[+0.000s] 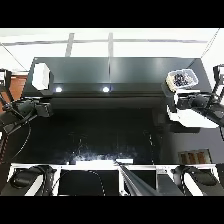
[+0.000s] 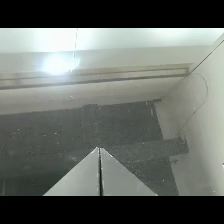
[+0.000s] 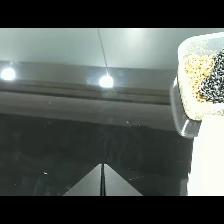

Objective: Fold the box and place the chain.

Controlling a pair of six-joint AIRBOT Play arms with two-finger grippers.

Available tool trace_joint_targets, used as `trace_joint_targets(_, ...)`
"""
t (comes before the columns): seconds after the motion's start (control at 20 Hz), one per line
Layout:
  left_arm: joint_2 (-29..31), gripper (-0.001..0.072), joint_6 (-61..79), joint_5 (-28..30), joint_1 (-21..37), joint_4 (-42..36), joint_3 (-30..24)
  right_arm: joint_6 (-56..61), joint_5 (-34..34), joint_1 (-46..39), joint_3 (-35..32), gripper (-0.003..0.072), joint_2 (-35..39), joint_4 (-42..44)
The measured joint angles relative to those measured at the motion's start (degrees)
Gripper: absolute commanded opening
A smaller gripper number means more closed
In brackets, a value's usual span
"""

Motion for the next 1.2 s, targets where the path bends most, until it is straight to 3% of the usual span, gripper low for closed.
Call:
trace_joint_targets(0.65, 0.00, 0.0030, 0.00, 0.11, 0.02, -0.02, 0.00, -0.02, 0.00, 0.00, 0.00, 0.0011, 0.00, -0.02)
trace_joint_targets(0.85, 0.00, 0.0031, 0.00, 3.17, 0.07, -0.17, 0.00, -0.02, -0.26, 0.00, 0.00, 0.0011, 0.00, 0.02)
trace_joint_targets(1.05, 0.00, 0.0031, 0.00, 5.22, 0.07, -0.15, 0.00, -0.02, -4.13, 0.00, 0.00, 0.0012, 0.00, 1.25)
trace_joint_targets(1.2, -0.02, 0.0032, 0.02, 5.92, 0.07, -0.04, 0.00, -0.15, -12.20, -0.22, 0.00, 0.0013, -1.49, 1.22)
